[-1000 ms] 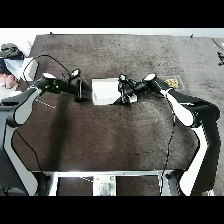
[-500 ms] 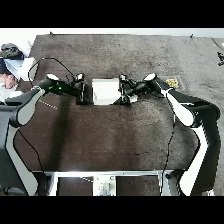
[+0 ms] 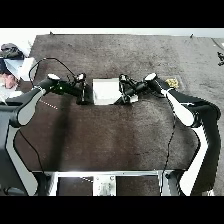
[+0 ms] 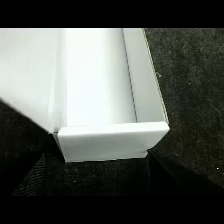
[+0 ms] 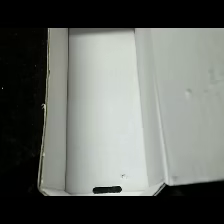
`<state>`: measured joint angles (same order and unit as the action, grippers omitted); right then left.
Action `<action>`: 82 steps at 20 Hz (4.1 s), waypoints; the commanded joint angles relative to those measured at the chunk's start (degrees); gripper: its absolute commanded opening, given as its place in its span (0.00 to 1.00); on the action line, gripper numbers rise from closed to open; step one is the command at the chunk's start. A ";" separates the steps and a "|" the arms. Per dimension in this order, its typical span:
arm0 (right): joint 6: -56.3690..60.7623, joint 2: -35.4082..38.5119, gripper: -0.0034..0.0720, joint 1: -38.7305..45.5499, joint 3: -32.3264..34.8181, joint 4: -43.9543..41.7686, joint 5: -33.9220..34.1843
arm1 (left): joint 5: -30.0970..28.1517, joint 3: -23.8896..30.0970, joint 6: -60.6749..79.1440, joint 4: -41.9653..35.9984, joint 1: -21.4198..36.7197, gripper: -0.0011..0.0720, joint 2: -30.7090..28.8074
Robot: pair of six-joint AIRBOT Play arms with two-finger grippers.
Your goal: Fold the box and place the chain.
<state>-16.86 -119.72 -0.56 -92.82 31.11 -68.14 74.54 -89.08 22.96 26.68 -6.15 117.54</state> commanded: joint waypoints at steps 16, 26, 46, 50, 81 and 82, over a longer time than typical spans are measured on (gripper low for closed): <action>-0.02 -0.04 0.49 -0.07 0.02 -0.04 -0.02 | 1.44 0.09 -1.57 -0.44 -0.04 1.00 -0.74; -0.02 -0.04 0.49 -0.07 0.02 -0.04 -0.02 | -6.05 0.11 0.61 0.50 -2.14 1.00 -0.02; -0.02 -0.04 0.49 -0.07 0.02 -0.04 0.00 | -3.63 0.11 7.52 -2.84 -2.47 0.99 1.62; -0.02 -0.04 0.49 -0.07 0.02 -0.04 -0.02 | -5.66 0.11 7.04 -2.62 -3.80 0.99 1.62; -0.02 -0.04 0.49 -0.07 0.02 -0.04 -0.02 | -6.60 0.02 4.09 1.18 -3.63 0.55 1.57; -0.02 -0.04 0.49 -0.07 0.02 -0.04 -0.02 | -6.58 0.02 4.09 1.18 -3.63 0.55 1.57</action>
<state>-16.88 -119.77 -0.62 -92.82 31.07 -68.12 68.20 -89.01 27.03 27.86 -9.85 119.09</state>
